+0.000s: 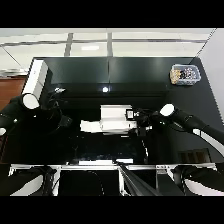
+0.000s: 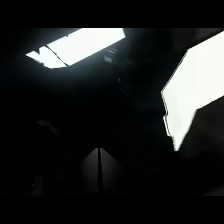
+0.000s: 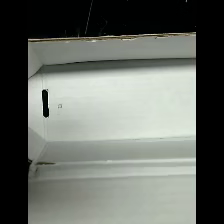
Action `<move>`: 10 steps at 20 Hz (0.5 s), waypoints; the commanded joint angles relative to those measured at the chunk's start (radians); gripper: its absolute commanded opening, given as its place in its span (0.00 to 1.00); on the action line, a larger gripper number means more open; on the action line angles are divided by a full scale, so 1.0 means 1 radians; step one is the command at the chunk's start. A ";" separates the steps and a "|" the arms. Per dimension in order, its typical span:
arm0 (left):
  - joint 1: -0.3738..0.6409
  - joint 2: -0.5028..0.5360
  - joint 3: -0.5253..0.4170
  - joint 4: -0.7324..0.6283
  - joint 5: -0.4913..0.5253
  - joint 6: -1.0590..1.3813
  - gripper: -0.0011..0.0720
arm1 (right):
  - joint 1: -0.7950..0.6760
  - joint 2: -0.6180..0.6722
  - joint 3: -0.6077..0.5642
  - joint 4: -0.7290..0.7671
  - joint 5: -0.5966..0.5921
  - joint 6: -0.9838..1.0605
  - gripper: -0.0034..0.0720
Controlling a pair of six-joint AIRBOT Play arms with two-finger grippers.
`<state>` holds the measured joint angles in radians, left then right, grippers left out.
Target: Fold the box and place the chain.
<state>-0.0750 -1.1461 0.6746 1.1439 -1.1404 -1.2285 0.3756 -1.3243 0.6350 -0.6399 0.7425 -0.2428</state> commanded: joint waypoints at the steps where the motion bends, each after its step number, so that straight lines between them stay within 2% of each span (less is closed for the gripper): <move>1: 0.126 -0.040 -0.105 -0.282 -0.016 -0.073 0.05 | 0.000 0.000 0.000 0.000 0.006 0.000 0.37; 5: 0.077 -0.156 -0.126 -0.466 0.060 -0.003 0.05 | 0.000 0.000 0.000 0.000 0.006 0.000 0.37; 8: 0.018 -0.246 -0.122 -0.706 0.047 0.168 0.05 | 0.000 0.000 0.000 0.000 0.006 0.000 0.37; 10: -0.011 -0.276 -0.101 -0.768 0.011 0.263 0.05 | 0.000 0.000 0.000 0.000 0.006 0.000 0.37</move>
<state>-0.0490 -1.3640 0.5629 0.5598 -1.1015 -1.1126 0.3756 -1.3243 0.6350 -0.6403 0.7479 -0.2428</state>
